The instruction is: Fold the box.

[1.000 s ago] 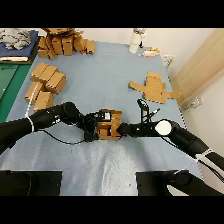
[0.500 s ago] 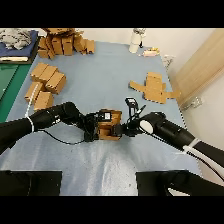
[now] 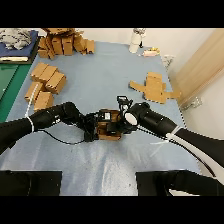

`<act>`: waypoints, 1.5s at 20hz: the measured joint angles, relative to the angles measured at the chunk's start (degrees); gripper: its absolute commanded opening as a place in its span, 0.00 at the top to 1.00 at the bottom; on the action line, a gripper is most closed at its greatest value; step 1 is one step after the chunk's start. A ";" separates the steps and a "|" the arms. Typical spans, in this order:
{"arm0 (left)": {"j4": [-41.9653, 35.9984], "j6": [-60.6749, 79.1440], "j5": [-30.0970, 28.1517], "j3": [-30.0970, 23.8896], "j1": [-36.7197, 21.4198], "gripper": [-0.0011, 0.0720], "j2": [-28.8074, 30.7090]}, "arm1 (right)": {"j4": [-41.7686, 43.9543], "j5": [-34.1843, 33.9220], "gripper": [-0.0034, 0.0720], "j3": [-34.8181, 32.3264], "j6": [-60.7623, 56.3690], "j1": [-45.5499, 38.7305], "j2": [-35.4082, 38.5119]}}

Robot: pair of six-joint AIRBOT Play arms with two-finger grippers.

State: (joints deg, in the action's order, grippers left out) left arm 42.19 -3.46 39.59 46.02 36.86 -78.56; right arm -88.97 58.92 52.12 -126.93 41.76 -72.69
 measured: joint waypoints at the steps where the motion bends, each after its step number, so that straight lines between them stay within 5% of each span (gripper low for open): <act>1: 0.02 0.00 0.00 0.00 0.00 0.33 0.00 | 0.00 0.72 0.38 0.52 -0.66 0.09 -0.83; 5: 0.00 0.00 0.00 0.00 0.00 0.33 0.00 | -0.17 3.34 0.39 1.46 -2.69 0.37 -3.56; 10: 0.02 0.00 0.00 0.00 0.00 0.33 0.00 | -1.99 3.61 0.53 1.86 -4.13 0.44 -6.08; 15: 0.04 -0.17 0.04 -0.02 0.00 0.33 -0.02 | -2.19 3.04 0.94 2.10 -4.81 0.46 -7.96; 20: 0.04 -0.13 0.13 -0.02 0.00 0.33 -0.02 | -2.80 2.97 0.95 2.05 -3.91 0.72 -8.52; 23: 0.04 -0.04 0.11 -0.02 0.00 0.33 -0.02 | -3.17 2.89 0.73 2.01 -2.91 0.76 -8.61; 30: 0.04 0.02 0.07 -0.02 0.00 0.33 -0.02 | -3.58 2.91 0.70 1.95 -2.23 0.87 -7.54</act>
State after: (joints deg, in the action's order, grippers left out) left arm 42.24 -3.44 39.66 46.00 36.86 -78.59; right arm -92.55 61.82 54.06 -129.16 42.63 -80.23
